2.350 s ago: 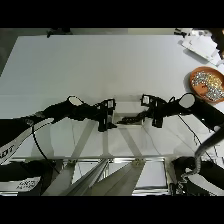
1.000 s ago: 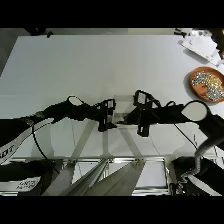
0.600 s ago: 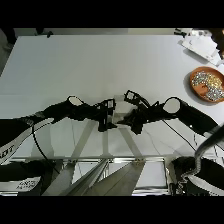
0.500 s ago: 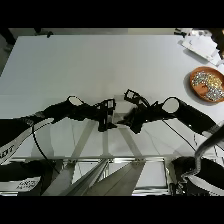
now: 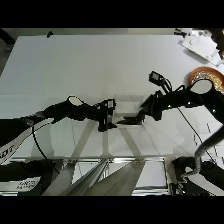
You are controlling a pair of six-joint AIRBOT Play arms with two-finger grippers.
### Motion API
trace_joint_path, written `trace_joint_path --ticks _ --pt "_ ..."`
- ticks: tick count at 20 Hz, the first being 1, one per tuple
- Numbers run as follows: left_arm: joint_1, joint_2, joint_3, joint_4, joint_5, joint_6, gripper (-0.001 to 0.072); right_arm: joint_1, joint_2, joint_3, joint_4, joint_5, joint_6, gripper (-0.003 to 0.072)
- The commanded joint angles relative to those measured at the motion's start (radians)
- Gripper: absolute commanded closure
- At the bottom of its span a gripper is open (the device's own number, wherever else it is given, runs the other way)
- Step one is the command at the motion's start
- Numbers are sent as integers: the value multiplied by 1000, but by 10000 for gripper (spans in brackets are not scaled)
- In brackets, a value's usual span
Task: Fold the box and place the chain.
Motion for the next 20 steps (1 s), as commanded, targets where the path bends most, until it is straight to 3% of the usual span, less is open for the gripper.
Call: trace_joint_path --ticks 1,5,7,12,20 --pt "0 0 0 0 0 0 437 -66 12 5 -185 5 -119 377" --pt "0 0 0 0 0 0 437 -66 12 -100 -335 -120 -185 138" --pt "0 0 0 0 0 0 437 -61 12 -192 -325 -214 -290 85" --pt "0 0 0 0 0 0 437 -3 -3 -229 -186 -367 -351 111" --pt "0 0 0 0 0 0 437 81 -94 -229 -123 -412 -388 112"
